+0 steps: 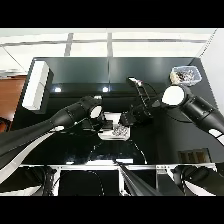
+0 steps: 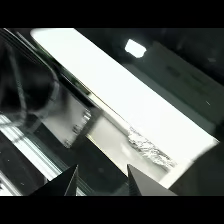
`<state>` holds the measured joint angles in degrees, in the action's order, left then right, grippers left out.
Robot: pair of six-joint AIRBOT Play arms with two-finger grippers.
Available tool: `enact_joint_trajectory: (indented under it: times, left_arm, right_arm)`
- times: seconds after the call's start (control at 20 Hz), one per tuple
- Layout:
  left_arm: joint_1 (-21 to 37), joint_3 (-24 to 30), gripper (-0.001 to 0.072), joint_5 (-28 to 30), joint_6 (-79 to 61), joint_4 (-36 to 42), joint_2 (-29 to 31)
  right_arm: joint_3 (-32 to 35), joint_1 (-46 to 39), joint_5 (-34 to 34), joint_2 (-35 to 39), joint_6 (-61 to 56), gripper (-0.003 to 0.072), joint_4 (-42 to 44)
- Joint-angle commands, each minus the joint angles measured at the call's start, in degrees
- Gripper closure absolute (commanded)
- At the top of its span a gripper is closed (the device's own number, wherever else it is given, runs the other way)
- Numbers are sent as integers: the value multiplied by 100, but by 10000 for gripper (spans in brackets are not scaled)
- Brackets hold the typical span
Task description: Fold the box and place the chain.
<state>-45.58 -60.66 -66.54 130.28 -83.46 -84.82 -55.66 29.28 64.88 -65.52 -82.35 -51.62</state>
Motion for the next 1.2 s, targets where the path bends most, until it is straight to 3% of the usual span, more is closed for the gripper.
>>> enact_joint_trajectory:
  times: [0.0, 0.15, 0.4, 0.45, 0.55, 0.6, 0.8, 0.95, 1.05, 1.15]
  left_arm:
    - [2, 2, 687, 0, 0, 2, 0]
    - [2, 2, 687, 24, 0, -9, -2]
    - [74, -151, 674, -232, -103, 28, 13]
    - [70, -269, 532, -407, -101, -59, 33]
    - [35, -457, 112, -610, -103, -302, 188]
    - [7, -474, 22, -619, -111, -468, 369]
    - [-186, -439, 20, -1069, -376, -1233, 1432]
    - [101, 227, 20, -1346, -389, -2190, 2402]
    - [946, 1069, 25, -1115, -658, -1845, 2975]
    - [1882, 1978, 26, -262, -1252, -675, 3324]
  right_arm:
    - [79, -483, 522, 409, -15, 318, -702]
    - [79, -1231, 890, 1036, -33, 318, -1578]
    - [94, -1676, 1040, 1314, 35, 318, -1628]
    - [109, -1676, 1012, 1314, 44, 318, -1628]
    - [166, -1676, 868, 1314, 118, 318, -1639]
    - [181, -1676, 804, 1314, 125, 318, -1641]
    - [184, -1676, 664, 1314, 120, 318, -1639]
    - [192, -1676, 656, 1311, 118, 318, -1637]
    - [201, -1676, 649, 1311, 116, 318, -1617]
    - [280, -1676, 599, 1311, 74, 318, -1596]
